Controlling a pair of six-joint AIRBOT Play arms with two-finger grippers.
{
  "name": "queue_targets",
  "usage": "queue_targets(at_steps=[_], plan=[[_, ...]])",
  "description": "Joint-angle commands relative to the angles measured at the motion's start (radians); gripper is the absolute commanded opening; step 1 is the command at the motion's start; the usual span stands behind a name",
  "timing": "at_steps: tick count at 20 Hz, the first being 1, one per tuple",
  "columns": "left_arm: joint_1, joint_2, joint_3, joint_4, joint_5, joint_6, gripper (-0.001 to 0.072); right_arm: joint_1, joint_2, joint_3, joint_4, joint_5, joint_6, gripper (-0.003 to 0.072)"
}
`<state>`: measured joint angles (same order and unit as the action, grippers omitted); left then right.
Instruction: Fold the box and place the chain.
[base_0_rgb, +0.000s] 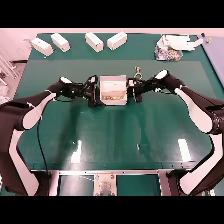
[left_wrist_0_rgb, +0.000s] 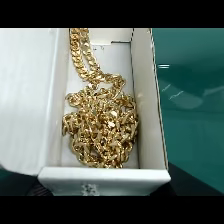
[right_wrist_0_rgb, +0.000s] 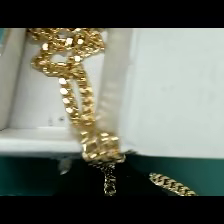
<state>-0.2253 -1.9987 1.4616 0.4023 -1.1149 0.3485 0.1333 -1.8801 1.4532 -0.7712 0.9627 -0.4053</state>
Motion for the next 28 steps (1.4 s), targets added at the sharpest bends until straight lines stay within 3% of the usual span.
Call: queue_targets(at_steps=[1, 12, 22, 28], plan=[[0.0, 0.0, 0.0, 0.001, -0.004, 0.0, 0.0369, -0.002, 0.0, 0.013, -0.006, -0.048, 0.048, 0.0009], [0.0, 0.0, 0.0, 0.001, -0.004, 0.0, 0.0369, -0.008, 0.089, 0.06, -0.057, -0.047, 0.189, 0.001], [0.0, 0.0, 0.0, 0.001, -0.004, 0.0, 0.0369, -0.005, 0.318, 0.058, -0.138, -0.046, 0.434, 0.0009], [0.001, 0.0, 0.0, 0.001, -0.004, 0.0, 0.0368, 0.052, 0.532, 0.058, -0.14, -0.055, 0.506, 0.0008]])
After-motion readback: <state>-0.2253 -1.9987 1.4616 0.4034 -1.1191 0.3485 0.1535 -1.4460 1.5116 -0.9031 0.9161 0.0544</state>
